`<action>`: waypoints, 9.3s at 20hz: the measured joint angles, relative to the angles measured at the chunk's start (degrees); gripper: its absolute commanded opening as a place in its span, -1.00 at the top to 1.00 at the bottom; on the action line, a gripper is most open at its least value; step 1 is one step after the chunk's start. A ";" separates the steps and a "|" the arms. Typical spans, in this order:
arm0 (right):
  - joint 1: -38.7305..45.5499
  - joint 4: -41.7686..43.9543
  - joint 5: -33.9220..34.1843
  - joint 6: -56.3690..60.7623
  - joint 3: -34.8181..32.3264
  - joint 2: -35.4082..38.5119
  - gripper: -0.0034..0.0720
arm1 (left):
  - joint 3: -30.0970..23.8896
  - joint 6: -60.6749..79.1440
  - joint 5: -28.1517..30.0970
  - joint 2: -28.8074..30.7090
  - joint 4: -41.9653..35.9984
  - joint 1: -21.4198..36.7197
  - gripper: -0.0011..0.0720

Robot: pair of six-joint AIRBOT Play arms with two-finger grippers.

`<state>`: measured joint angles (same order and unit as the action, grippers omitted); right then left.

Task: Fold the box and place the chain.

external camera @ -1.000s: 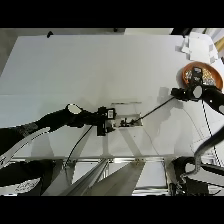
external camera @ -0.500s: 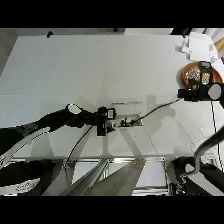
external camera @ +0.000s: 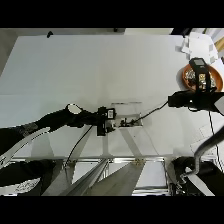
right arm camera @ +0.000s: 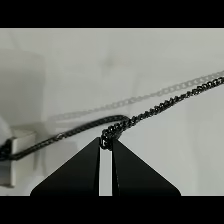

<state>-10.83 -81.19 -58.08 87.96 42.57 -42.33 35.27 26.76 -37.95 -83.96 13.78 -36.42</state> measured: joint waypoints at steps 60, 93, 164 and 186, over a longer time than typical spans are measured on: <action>-23.56 20.46 9.79 -2.95 -0.31 -15.04 0.85 | 0.00 0.00 -0.02 0.00 0.00 0.00 0.78; -4.52 -17.20 8.90 29.11 -0.42 -20.98 -0.23 | 0.00 0.00 0.00 0.00 0.00 0.00 0.78; -42.23 -10.05 19.82 26.18 -0.79 5.75 0.85 | 0.00 0.00 0.00 0.00 0.02 -0.07 0.78; -41.68 -10.03 26.91 28.37 -6.10 -15.04 0.66 | 0.00 0.02 0.00 0.00 0.02 -0.07 0.78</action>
<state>-52.51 -91.22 -31.18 116.33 36.47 -57.36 35.27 26.79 -37.95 -83.96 13.80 -36.49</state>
